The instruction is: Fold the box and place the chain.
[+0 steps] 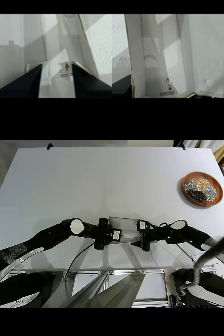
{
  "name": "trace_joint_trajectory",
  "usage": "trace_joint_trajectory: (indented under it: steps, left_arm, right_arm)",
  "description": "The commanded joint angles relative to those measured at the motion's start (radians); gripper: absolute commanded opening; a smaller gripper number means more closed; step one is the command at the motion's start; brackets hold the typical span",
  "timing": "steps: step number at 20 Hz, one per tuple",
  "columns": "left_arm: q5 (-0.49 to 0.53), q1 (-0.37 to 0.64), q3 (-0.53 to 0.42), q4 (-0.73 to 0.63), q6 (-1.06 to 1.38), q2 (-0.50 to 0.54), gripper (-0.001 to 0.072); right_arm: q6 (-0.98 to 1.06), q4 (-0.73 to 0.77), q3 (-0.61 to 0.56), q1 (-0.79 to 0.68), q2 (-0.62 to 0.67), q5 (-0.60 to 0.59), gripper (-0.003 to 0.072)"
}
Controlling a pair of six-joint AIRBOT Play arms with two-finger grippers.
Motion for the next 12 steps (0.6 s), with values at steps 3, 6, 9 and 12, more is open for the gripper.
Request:
trace_joint_trajectory:
  steps: [3, 6, 9, 12]
  left_arm:
    - [0.030, -0.013, 0.000, 0.006, -0.002, -0.002, 0.0518]
    - [0.031, -0.013, 0.000, 0.007, -0.036, 0.006, 0.0376]
    - [-0.004, -0.001, 0.000, 0.082, -0.122, 0.053, 0.0116]
    - [-0.113, 0.058, 0.000, 0.103, -0.229, 0.151, 0.0026]
  right_arm:
    - [0.000, 0.000, 0.000, -0.001, 0.000, 0.000, 0.0406]
    - [0.000, 0.000, 0.000, -0.001, 0.000, 0.000, 0.0406]
    - [0.000, 0.000, 0.000, -0.001, 0.000, 0.000, 0.0406]
    - [0.000, 0.000, 0.000, 0.000, 0.000, 0.000, 0.0406]
